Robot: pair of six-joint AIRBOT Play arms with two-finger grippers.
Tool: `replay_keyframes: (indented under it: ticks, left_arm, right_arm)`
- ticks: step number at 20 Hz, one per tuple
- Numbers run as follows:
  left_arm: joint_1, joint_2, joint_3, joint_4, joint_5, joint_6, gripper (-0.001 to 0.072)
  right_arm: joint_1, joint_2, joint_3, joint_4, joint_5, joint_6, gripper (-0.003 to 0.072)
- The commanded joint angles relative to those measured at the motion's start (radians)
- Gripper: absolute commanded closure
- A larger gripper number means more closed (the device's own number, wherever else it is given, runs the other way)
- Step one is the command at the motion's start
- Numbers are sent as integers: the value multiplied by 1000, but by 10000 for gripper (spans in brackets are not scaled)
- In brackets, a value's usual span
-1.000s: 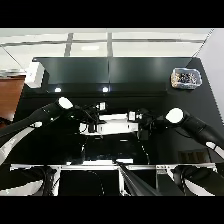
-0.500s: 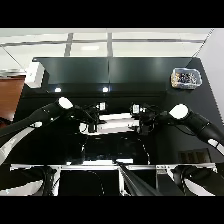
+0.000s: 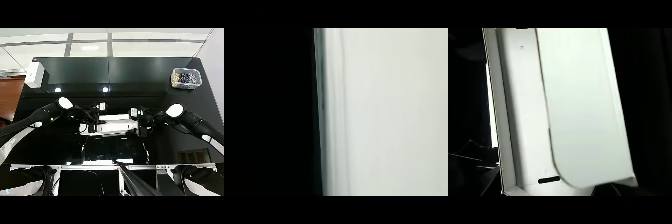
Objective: Fold the box and place the chain.
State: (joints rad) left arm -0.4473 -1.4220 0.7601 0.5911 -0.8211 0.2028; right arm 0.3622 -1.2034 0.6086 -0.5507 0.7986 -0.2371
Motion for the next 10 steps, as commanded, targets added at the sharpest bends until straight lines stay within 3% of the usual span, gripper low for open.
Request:
replay_keyframes:
  ticks: [1, 10]
  left_arm:
    - [0, 0, -1, 0, 0, -1, 686]
    - [0, 0, -1, 0, -21, -1, 685]
  right_arm:
    - [1, -45, 0, 41, 16, -92, 40]
    - [-7, -78, -5, -1, 8, -93, 81]
